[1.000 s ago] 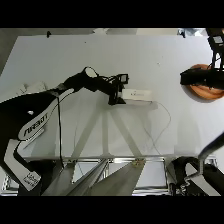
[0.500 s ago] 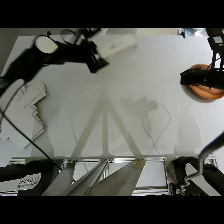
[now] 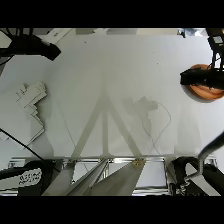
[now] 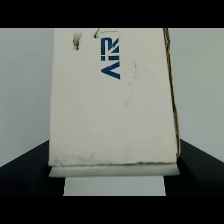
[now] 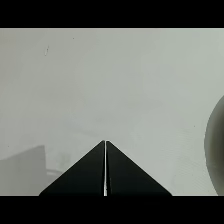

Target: Fold the box and place the chain.

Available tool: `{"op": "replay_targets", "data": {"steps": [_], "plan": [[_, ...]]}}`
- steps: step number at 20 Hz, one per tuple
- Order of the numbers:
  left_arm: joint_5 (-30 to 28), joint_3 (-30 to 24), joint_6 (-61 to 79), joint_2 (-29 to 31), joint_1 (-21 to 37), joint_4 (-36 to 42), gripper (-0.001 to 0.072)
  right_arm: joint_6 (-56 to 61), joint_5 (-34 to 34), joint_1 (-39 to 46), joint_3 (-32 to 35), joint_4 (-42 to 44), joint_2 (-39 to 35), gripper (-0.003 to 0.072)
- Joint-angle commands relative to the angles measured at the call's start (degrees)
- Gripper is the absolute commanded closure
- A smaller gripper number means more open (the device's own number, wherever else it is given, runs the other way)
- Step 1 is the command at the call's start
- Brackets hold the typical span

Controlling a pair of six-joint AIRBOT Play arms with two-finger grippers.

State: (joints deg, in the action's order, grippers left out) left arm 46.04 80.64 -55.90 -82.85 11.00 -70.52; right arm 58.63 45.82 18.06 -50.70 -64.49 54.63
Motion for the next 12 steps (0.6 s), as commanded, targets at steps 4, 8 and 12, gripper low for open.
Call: {"op": "replay_targets", "data": {"steps": [4, 8, 12], "plan": [[-10.4, 0.0, -13.9, -10.3, 2.8, -8.0, 0.0701, 0.0, 0.0, 0.0, -0.1, 0.0, 0.0, 0.0669], [-10.6, 0.0, -13.8, -18.3, 1.4, -8.7, 0.0699, 0.0, 0.0, 0.0, -0.1, 0.0, 0.0, 0.0669], [-8.8, 0.0, -13.8, -23.3, 1.0, -8.7, 0.0695, 0.0, 0.0, 0.0, -0.1, 0.0, 0.0, 0.0669]]}}
